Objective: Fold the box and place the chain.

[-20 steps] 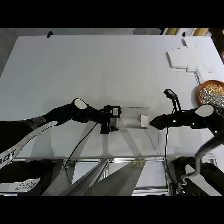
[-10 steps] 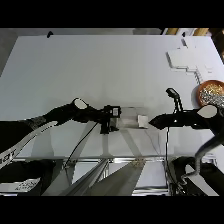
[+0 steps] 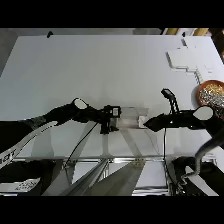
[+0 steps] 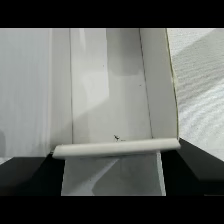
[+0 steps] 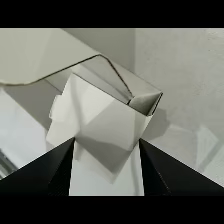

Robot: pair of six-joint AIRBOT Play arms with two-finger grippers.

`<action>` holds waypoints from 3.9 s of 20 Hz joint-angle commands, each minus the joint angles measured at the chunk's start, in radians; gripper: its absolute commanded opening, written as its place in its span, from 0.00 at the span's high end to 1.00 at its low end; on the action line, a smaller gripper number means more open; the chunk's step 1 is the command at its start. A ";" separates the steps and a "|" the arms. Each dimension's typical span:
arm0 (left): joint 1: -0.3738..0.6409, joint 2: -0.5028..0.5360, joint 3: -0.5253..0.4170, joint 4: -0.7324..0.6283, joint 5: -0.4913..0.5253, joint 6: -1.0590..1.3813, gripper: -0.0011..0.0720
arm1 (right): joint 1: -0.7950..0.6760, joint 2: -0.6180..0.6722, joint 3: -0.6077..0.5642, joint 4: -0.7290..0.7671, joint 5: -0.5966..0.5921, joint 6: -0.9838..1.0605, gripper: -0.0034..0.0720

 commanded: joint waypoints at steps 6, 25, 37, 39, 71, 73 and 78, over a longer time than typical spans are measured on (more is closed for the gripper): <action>0.000 0.000 0.000 0.000 0.000 0.000 0.70 | 0.018 -0.001 0.028 -0.010 -0.029 0.124 0.46; 0.000 0.000 0.000 0.000 0.000 0.000 0.70 | 0.295 -0.011 0.095 -0.315 -0.099 0.560 0.50; 0.000 0.000 0.000 0.000 0.000 0.000 0.70 | 0.386 -0.182 0.221 -0.439 -0.011 0.700 0.57; 0.000 0.000 0.000 0.000 0.000 0.000 0.70 | 0.410 -0.204 0.237 -0.442 -0.026 0.708 0.60; 0.000 0.000 0.000 0.000 0.000 0.000 0.70 | 0.470 -0.206 0.245 -0.626 -0.122 0.992 0.51; 0.000 0.000 0.000 0.000 0.000 0.000 0.70 | 0.491 -0.223 0.245 -0.649 -0.117 1.038 0.51; 0.000 0.000 0.000 0.000 0.000 0.000 0.70 | 0.537 -0.288 0.245 -0.666 -0.111 1.067 0.52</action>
